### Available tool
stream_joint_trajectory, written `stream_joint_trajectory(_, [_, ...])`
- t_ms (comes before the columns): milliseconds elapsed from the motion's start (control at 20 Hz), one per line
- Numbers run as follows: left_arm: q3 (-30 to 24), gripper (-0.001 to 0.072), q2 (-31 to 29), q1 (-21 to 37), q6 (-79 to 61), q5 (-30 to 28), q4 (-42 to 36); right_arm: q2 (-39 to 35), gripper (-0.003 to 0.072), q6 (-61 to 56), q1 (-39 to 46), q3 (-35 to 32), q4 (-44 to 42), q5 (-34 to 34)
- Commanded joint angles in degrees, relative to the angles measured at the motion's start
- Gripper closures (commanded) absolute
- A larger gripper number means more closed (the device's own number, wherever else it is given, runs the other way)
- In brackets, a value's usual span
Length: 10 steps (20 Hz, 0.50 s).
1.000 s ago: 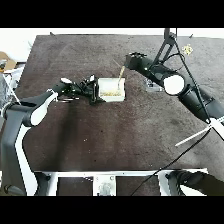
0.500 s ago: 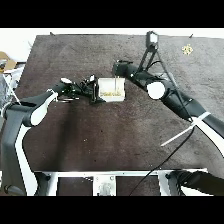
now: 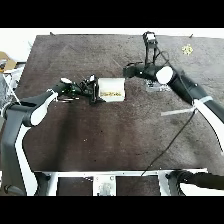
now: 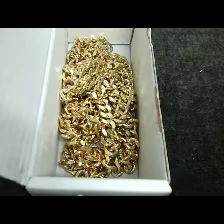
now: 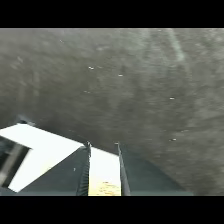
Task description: Fold the box and place the chain.
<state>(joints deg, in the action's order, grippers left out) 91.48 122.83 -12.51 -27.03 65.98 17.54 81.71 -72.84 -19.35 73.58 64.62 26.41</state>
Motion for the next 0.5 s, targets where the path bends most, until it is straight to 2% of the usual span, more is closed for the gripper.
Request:
stream_joint_trajectory(0, [0.0, 0.0648, -0.02, 0.0, 0.0, 0.0, 0.0, 7.32, 0.0549, 25.55, 8.11, 10.36, -18.4, 17.59])
stream_joint_trajectory(100, [0.0, 0.0648, -0.02, 0.0, 0.0, 0.0, 0.02, 12.87, 0.0549, 36.0, 12.66, 15.43, -28.52, 25.46])
stream_joint_trajectory(250, [0.0, 0.0648, -0.02, 0.0, 0.0, 0.0, 0.0, 20.55, 0.055, 45.48, 15.85, 21.11, -36.13, 33.68])
stream_joint_trajectory(450, [0.0, 0.0648, -0.02, 0.0, 0.0, 0.0, 0.02, 27.5, 0.0548, 58.95, 15.91, 22.71, -45.94, 40.17])
